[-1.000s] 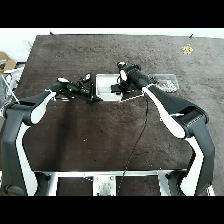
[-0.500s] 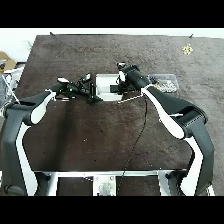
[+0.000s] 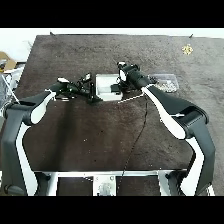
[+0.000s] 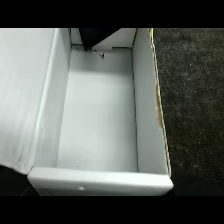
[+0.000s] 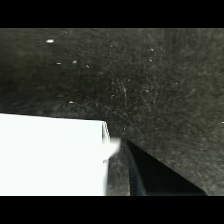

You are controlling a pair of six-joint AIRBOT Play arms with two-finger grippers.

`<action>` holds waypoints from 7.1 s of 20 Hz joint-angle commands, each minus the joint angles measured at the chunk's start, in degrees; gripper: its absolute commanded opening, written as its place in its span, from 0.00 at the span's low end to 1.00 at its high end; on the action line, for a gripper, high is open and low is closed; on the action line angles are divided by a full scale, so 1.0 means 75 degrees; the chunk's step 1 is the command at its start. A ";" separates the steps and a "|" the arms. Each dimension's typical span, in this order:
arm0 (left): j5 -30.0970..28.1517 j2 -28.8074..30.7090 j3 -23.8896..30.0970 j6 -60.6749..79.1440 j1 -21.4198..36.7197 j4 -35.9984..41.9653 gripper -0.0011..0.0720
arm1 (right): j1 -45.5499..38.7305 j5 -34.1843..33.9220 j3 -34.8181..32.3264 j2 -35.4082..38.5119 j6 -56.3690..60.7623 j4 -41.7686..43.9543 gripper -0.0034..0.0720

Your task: Fold the box and place the chain.

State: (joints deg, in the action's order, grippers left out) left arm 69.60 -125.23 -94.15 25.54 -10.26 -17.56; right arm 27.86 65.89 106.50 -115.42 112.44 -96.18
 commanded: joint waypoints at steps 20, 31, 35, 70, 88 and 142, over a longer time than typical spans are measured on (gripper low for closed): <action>-0.0006 -0.0003 0.0000 -0.0003 0.0003 0.0000 0.58 | -0.3631 0.0938 -0.0003 0.1026 -0.2859 0.0749 0.25; -0.0006 -0.0003 0.0000 -0.0006 0.0003 0.0000 0.58 | -0.3558 0.1090 -0.0006 0.0256 -0.3252 0.1515 0.42; -0.0003 -0.0003 0.0000 -0.0006 0.0003 0.0000 0.58 | -0.3558 0.0746 -0.0009 0.0242 -0.3252 0.1512 0.40; -0.0006 -0.0003 0.0000 -0.0003 0.0003 0.0000 0.58 | -0.3468 -0.0312 -0.1081 0.0866 -0.3800 0.0854 0.45; -0.0003 -0.0003 0.0000 -0.0003 0.0003 0.0000 0.58 | -0.3468 -0.0449 -0.1081 0.1110 -0.3794 0.0970 0.07; -0.0006 -0.0003 0.0000 -0.0003 0.0003 0.0000 0.58 | -0.1714 -0.3465 -0.1096 0.6114 -0.4470 0.0848 0.05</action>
State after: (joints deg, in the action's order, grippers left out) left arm 69.58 -125.23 -94.15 25.52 -10.26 -17.54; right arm 10.85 50.54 98.24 -75.37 81.14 -89.82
